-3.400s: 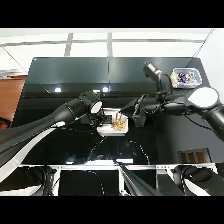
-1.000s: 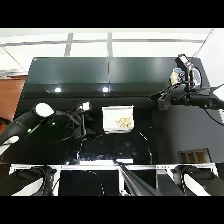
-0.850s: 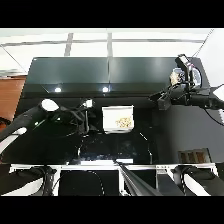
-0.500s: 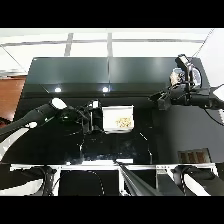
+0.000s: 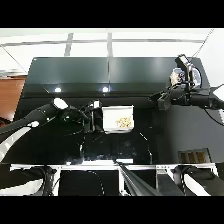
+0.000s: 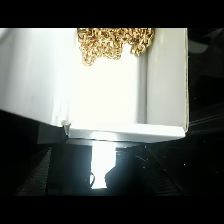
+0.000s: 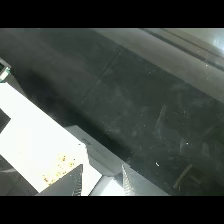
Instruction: Fold the box and place the chain.
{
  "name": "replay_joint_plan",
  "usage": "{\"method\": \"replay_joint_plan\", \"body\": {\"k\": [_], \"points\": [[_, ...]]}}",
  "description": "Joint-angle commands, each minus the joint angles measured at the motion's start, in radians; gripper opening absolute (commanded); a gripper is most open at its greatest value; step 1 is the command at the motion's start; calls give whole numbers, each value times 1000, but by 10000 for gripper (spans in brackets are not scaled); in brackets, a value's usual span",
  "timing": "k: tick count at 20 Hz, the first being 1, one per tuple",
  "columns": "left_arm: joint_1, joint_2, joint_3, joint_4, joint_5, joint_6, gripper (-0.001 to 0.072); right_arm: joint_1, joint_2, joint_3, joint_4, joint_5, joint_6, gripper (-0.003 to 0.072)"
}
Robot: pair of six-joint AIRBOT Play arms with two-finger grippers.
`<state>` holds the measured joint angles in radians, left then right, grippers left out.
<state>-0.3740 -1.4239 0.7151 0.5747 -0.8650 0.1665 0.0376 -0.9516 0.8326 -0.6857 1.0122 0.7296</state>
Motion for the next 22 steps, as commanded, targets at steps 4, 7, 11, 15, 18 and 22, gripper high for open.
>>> {"method": "replay_joint_plan", "body": {"k": [4,7,11,15,18,22], "points": [[-23,0,1,-5,-6,10,713,1,1,1,0,0,0,292],[-23,0,1,-14,10,1,714,1,1,1,0,0,0,292],[-23,0,1,-18,19,-7,714,1,1,1,0,0,0,292],[-23,0,1,-19,19,-6,713,1,1,1,0,0,0,293],[-27,0,3,-47,19,20,714,1,1,1,0,0,0,292],[-70,0,8,-108,55,102,710,1,0,1,0,0,0,292]]}}
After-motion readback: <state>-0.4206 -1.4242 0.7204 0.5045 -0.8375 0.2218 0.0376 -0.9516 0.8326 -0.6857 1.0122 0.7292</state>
